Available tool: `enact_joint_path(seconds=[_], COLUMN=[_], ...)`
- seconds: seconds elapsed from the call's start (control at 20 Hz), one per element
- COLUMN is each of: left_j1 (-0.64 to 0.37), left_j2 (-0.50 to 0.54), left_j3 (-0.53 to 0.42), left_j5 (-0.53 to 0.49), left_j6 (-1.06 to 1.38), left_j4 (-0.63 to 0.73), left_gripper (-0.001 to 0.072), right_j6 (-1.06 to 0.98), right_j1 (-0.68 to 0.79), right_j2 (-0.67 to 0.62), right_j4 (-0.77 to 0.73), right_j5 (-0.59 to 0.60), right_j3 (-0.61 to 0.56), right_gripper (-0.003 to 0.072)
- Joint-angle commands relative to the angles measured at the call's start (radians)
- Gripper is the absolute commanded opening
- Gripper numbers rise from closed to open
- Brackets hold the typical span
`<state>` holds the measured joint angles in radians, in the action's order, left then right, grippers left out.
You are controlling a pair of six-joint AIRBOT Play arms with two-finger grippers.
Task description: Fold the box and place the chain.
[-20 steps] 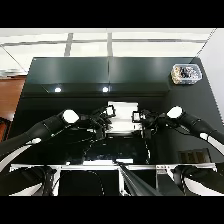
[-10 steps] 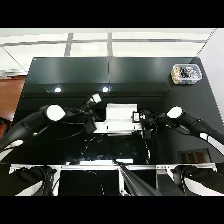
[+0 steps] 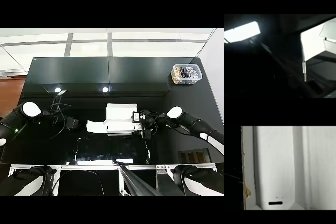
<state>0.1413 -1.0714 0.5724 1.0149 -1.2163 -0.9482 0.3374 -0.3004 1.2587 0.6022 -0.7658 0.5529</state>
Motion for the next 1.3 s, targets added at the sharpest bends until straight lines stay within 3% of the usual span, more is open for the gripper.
enact_joint_path(seconds=[0.0, 0.4, 0.65, 0.7, 0.75, 0.8, 0.85, 0.95, 1.05, 1.25], left_j1=[-0.091, 0.077, 0.083, 0.075, 0.067, 0.062, 0.06, 0.06, 0.074, 0.139], left_j2=[-0.069, -0.285, -0.299, -0.299, -0.299, -0.299, -0.299, -0.299, -0.299, -0.299], left_j3=[-0.072, -0.07, -0.008, 0.009, 0.022, 0.033, 0.042, 0.059, 0.076, 0.111], left_j5=[0.059, -0.055, 0.045, 0.064, 0.073, 0.075, 0.071, 0.068, 0.069, 0.069], left_j6=[-0.02, 0.199, 0.34, 0.353, 0.353, 0.353, 0.353, 0.353, 0.353, 0.344], left_j4=[0.257, 0.551, 0.597, 0.598, 0.597, 0.597, 0.597, 0.599, 0.601, 0.598], left_gripper=[0.0027, 0.0026, 0.0029, 0.0057, 0.0195, 0.041, 0.0564, 0.06, 0.0682, 0.0684], right_j6=[0.0, 0.0, 0.0, -0.001, 0.0, 0.0, 0.0, 0.0, 0.0, 0.0], right_j1=[0.0, 0.0, 0.0, 0.0, 0.0, 0.0, 0.0, 0.0, 0.0, 0.0], right_j2=[0.0, 0.0, 0.0, 0.0, 0.0, 0.0, 0.0, 0.0, 0.0, 0.0], right_j4=[0.0, 0.0, 0.0, 0.0, 0.0, 0.0, 0.0, 0.0, 0.0, 0.0], right_j5=[0.0, 0.0, 0.0, 0.0, 0.0, 0.0, 0.0, 0.0, 0.0, 0.001], right_j3=[0.0, 0.0, 0.0, 0.0, 0.0, 0.0, 0.0, 0.0, 0.0, 0.0], right_gripper=[0.0243, 0.0243, 0.0243, 0.0243, 0.0243, 0.0243, 0.0243, 0.0243, 0.0243, 0.0243])
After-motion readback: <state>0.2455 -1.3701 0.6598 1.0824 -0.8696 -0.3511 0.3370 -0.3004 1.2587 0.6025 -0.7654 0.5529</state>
